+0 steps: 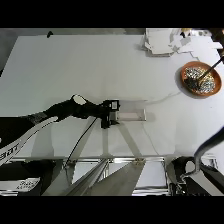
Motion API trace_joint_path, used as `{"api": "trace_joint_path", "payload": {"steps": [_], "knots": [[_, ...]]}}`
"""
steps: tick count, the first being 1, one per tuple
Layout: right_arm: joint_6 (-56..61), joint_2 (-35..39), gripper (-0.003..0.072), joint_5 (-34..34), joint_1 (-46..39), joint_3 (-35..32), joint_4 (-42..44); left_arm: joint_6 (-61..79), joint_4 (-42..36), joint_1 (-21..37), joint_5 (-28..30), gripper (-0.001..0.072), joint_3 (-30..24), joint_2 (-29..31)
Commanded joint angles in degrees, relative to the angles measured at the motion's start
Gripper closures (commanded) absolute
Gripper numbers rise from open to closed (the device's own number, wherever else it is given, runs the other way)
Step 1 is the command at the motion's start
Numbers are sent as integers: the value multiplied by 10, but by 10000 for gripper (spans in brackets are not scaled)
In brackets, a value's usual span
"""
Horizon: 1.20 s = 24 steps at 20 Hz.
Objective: Fold the box and place the chain.
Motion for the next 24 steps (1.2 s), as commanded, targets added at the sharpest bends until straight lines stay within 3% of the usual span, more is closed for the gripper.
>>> {"api": "trace_joint_path", "payload": {"steps": [1,5,11,14,18,24], "knots": [[-7,92,671,49,21,-10,51,0,0,0,0,640,0,0],[-5,173,671,42,94,-60,88,0,0,0,0,640,0,0],[-5,223,671,-47,213,-169,178,0,0,0,0,640,0,0],[-7,222,671,-166,307,-268,189,0,0,0,0,640,0,0],[-7,185,671,-294,434,-343,127,0,0,0,0,640,0,0],[11,45,671,-359,549,-348,43,0,0,0,0,640,0,0]]}}
